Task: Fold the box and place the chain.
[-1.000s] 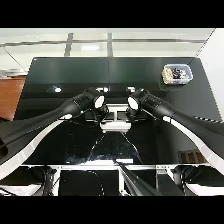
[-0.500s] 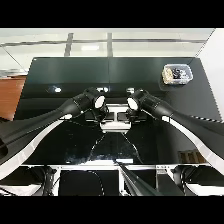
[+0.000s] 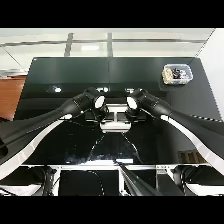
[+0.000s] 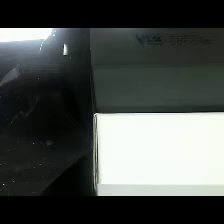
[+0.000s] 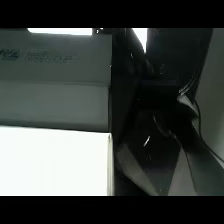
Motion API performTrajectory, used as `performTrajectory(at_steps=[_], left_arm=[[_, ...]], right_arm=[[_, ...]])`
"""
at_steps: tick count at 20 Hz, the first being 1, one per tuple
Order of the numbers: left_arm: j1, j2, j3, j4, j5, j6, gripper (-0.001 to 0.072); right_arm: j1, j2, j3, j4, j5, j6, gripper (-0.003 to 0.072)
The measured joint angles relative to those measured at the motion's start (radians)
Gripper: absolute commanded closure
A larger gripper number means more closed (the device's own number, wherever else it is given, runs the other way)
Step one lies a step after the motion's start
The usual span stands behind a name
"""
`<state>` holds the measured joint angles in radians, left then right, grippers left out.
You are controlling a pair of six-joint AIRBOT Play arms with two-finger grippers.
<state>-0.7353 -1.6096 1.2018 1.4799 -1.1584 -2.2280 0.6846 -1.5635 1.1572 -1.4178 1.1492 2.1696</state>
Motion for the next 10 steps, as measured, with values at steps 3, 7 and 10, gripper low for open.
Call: performTrajectory(at_steps=[3, 7, 10], left_arm=[[0.000, 0.000, 0.000, 0.000, 0.000, 0.000, 0.0680], [0.000, 0.000, 0.000, 0.000, 0.000, 0.000, 0.0680], [0.001, 0.000, 0.000, 0.000, 0.003, 0.000, 0.0680]], right_arm=[[0.000, 0.006, 0.032, -0.001, 0.026, -0.024, 0.0305], [-0.007, 0.074, 0.057, -0.007, 0.097, -0.101, 0.0314], [-0.033, 0.189, 0.063, -0.066, 0.180, -0.185, 0.0313]])
